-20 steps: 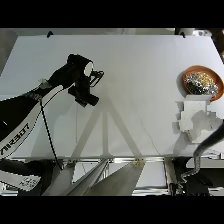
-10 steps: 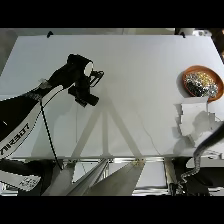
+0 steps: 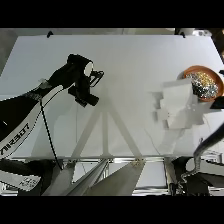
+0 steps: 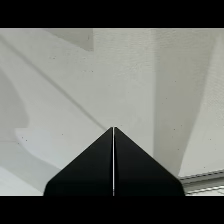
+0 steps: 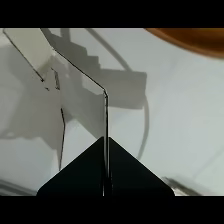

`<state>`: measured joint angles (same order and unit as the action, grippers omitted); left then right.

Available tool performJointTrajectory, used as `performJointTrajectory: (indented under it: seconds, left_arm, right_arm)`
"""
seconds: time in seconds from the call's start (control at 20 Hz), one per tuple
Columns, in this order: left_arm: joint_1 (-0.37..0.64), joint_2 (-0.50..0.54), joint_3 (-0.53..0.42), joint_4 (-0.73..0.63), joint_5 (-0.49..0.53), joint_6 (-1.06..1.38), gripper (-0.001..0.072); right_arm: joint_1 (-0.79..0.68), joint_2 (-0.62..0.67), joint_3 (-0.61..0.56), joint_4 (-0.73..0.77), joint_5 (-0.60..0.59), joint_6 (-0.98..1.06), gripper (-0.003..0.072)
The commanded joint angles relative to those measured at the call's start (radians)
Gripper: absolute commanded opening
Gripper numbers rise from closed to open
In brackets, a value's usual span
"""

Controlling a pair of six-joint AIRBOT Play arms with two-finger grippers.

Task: Fold the box and place the chain.

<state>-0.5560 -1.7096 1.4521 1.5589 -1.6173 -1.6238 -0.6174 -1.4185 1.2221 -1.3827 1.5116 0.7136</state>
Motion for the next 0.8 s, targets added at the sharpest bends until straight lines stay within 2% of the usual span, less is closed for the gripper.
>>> performJointTrajectory:
  seconds: [0.0,0.15,0.35,0.55,0.75]
  left_arm:
    - [0.001,0.001,0.0,0.0,0.0,0.0,0.0013]
    - [0.001,0.001,0.0,0.0,0.0,0.0,0.0013]
    - [0.001,0.0,0.0,0.0,0.0,0.0,0.0013]
    - [0.001,0.0,0.0,0.0,0.001,0.0,0.0013]
    - [0.001,0.0,0.0,-0.006,0.002,0.0,0.0013]
  right_arm:
    - [0.134,0.128,-0.023,0.207,0.025,-0.003,0.001]
    - [0.237,0.255,-0.119,0.274,0.014,0.02,0.001]
    - [0.318,0.431,-0.359,0.444,-0.082,0.02,0.001]
    - [0.37,0.578,-0.575,0.478,-0.217,0.05,0.001]
    - [0.418,0.633,-0.717,0.5,-0.288,0.076,0.001]
